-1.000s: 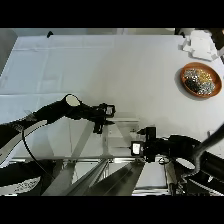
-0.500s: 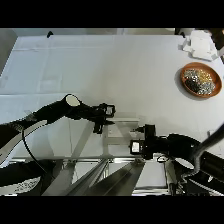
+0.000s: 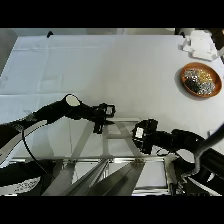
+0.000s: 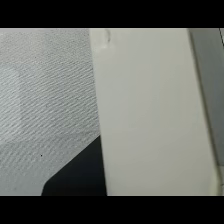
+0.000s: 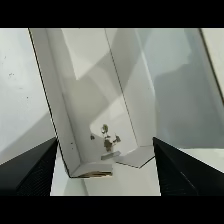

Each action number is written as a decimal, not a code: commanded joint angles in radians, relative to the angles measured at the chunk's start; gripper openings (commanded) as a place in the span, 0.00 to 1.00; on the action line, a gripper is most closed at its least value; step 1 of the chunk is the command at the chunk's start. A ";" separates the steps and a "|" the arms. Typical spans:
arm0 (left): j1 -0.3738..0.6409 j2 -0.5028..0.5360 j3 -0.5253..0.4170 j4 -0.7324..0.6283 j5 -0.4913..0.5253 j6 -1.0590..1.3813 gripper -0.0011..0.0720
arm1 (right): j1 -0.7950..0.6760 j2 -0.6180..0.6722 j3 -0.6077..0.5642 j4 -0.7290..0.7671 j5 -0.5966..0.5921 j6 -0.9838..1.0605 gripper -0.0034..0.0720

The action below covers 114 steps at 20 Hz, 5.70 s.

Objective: Fold the box and place the chain.

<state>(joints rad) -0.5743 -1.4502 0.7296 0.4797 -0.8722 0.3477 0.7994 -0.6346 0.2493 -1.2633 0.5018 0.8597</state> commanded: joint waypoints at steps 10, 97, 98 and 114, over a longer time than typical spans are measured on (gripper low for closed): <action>-0.001 0.000 0.000 0.000 0.000 0.000 0.03 | -0.097 0.000 0.004 0.067 0.007 0.008 0.91; -0.001 0.000 0.000 0.000 0.000 0.000 0.03 | -0.254 -0.319 -0.028 0.744 0.035 -1.079 0.63; -0.001 0.000 0.000 0.000 0.000 0.000 0.03 | -0.254 -0.319 -0.028 0.742 0.032 -1.079 0.63; -0.001 0.000 0.000 0.000 0.000 0.000 0.03 | -0.254 -0.319 -0.028 0.738 0.032 -1.078 0.61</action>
<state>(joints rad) -0.5751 -1.4513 0.7292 0.4797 -0.8726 0.3481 0.5449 -0.9524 0.2218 -0.5251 0.5327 -0.2184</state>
